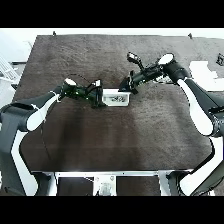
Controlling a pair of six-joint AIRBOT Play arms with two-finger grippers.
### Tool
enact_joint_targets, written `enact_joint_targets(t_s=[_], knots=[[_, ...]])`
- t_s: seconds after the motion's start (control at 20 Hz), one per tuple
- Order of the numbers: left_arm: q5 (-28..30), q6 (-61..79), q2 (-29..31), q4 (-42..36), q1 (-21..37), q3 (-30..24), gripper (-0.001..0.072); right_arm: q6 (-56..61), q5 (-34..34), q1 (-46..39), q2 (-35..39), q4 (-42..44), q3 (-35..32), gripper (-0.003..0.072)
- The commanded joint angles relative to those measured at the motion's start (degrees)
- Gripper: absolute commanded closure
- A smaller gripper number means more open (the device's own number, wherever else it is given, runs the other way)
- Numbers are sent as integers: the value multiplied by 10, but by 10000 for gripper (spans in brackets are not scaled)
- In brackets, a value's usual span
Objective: Fold the box and place the chain.
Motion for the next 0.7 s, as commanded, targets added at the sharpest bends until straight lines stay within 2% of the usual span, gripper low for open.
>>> enact_joint_targets(t_s=[0.0,0.25,0.4,0.5,0.65], knots=[[0,0,0,0,0,0,470,0,-2,2,1,0,-13,415],[0,0,0,0,0,0,470,-4,-82,10,18,1,-42,434],[0,0,0,0,0,0,470,-16,-86,16,22,4,-68,434],[0,0,0,0,0,0,470,-35,-86,16,26,37,-82,436],[0,0,0,0,0,0,470,-59,-93,16,60,56,-113,453]])
